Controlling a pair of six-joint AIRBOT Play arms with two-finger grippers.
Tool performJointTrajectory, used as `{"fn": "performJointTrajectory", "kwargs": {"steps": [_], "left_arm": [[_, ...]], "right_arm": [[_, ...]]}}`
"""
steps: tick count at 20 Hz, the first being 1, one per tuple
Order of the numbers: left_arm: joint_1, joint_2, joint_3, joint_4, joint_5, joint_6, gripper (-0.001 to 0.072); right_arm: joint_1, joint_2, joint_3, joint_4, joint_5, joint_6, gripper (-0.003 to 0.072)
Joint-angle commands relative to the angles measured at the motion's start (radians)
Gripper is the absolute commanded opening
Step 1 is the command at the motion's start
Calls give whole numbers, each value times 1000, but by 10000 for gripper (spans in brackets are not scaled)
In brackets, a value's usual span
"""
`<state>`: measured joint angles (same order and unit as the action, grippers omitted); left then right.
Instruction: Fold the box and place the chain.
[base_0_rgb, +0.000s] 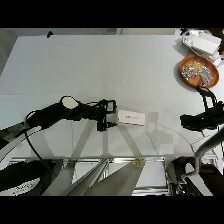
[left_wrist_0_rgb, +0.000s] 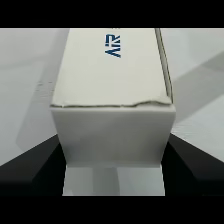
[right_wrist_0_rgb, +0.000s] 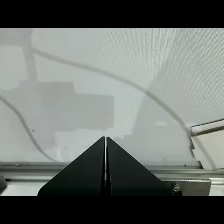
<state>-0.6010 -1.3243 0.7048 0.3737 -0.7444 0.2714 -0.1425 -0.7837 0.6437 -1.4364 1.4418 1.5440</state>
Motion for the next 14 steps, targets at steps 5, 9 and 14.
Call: {"fn": "performJointTrajectory", "kwargs": {"steps": [5,9,14], "left_arm": [[208,69,1,25,69,-158,3],[443,74,1,156,79,-289,2],[836,121,1,161,89,-325,2]], "right_arm": [[-1,0,0,1,-47,-9,13],[-1,0,0,1,-66,-12,13],[-1,0,0,1,-93,-12,13]]}}
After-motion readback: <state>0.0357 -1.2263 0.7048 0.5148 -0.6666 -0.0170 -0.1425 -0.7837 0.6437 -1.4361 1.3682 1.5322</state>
